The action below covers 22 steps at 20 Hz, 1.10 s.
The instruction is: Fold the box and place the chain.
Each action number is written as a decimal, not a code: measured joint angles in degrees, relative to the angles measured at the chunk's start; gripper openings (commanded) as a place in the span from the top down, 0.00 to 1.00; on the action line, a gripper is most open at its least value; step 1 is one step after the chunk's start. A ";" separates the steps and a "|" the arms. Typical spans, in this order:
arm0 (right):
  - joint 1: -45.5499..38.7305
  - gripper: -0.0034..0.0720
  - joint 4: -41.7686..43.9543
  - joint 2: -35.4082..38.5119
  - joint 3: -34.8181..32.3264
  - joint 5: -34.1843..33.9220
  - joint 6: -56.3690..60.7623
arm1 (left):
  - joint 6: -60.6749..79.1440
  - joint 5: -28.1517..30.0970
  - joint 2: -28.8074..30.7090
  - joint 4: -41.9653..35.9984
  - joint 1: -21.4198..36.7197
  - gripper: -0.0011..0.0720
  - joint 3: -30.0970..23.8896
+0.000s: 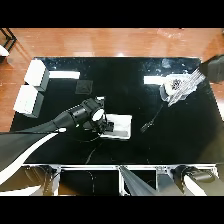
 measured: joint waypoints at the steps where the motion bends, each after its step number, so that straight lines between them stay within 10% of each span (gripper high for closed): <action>1: 1.55 0.93 1.18 0.39 -1.29 1.09 -0.02 | 0.00 0.02 0.00 0.07 0.00 0.96 0.00; 22: 26.03 0.93 16.44 -2.84 -12.09 -10.58 1.09 | -0.02 0.00 0.00 0.31 0.00 0.96 0.02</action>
